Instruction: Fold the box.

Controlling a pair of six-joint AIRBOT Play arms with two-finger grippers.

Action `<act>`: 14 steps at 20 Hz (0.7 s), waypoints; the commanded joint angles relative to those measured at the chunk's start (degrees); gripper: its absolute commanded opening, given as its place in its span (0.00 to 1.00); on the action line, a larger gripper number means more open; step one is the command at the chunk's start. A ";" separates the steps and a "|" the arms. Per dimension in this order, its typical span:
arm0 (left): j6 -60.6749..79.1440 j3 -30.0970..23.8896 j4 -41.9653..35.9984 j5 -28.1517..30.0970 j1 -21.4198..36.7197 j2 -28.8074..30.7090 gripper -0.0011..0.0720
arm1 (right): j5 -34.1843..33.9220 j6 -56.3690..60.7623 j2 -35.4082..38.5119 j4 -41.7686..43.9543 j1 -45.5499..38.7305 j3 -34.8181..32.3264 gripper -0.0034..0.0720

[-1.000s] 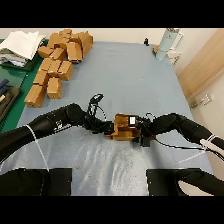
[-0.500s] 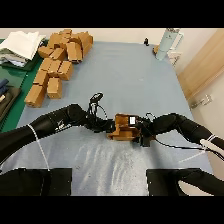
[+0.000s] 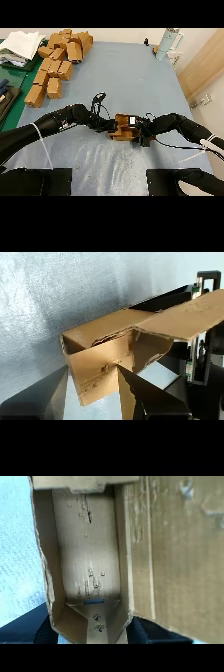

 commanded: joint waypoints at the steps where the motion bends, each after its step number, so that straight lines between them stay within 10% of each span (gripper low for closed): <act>1: -9.51 3.65 11.47 -2.32 -2.23 -1.81 0.66 | 0.00 0.02 -0.02 0.02 0.00 0.02 0.73; 14: -24.55 13.51 25.75 -11.87 -9.25 -9.14 0.66 | 0.00 0.02 -0.04 0.00 0.00 0.02 0.73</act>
